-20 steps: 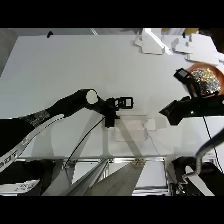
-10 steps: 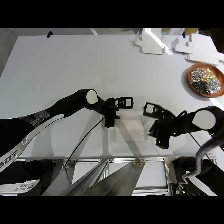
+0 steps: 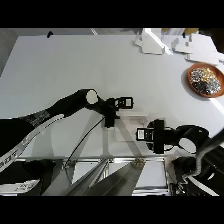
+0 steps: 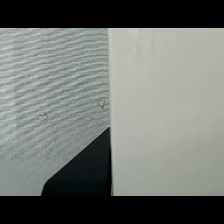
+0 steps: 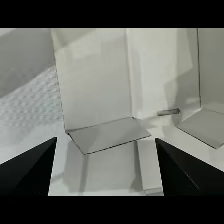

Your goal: Fold the box and place the chain.

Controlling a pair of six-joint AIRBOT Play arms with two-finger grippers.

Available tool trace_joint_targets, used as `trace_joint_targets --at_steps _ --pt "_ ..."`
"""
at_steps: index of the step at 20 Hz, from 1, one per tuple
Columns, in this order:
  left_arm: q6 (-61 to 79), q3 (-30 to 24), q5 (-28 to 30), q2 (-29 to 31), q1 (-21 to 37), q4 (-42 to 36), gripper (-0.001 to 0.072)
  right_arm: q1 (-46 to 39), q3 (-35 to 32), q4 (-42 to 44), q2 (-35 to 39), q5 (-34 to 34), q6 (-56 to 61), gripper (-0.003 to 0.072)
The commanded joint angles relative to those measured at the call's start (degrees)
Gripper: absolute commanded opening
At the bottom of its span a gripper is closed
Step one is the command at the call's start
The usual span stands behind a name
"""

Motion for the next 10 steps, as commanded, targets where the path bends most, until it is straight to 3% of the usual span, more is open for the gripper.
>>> trace_joint_targets --at_steps 1,6,10 --pt "0.0 0.0 0.0 0.0 0.0 0.0 0.001 3.3 -3.2 -2.4 0.1 -7.0 1.1 0.069" --pt "0.0 0.0 0.0 0.0 0.0 0.0 0.001 5.1 -3.5 -3.7 -0.9 -13.8 1.1 0.0684" --pt "0.0 0.0 0.0 0.0 0.0 0.0 0.001 5.1 -2.9 -5.7 -1.0 -14.9 1.1 0.0683"
